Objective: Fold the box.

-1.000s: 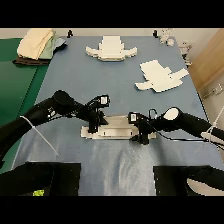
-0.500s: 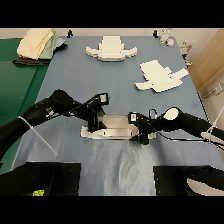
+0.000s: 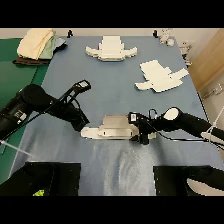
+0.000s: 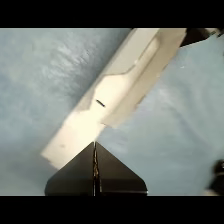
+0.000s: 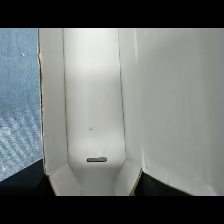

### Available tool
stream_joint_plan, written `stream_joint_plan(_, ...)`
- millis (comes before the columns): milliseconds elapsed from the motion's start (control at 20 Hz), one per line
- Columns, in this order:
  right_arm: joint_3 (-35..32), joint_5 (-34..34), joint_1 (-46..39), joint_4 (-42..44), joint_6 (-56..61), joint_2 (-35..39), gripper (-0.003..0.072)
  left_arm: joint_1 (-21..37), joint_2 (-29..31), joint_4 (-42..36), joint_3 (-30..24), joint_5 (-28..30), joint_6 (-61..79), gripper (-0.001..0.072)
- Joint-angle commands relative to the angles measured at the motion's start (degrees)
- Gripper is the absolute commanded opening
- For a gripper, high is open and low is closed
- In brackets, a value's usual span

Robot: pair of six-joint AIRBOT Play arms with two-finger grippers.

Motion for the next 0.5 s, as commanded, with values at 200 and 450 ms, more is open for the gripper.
stream_joint_plan(200, 0.0, 0.0, 0.0, 0.0, 0.0, 0.0, 0.0600, -6.1, -12.2, -19.5, 2.5, 9.2, -18.3, 0.0016)
stream_joint_plan(450, 0.0, 0.0, 0.0, 0.0, 0.0, 0.0, 0.0599, -2.6, -23.7, -20.1, 5.4, 11.7, -21.7, 0.0016)
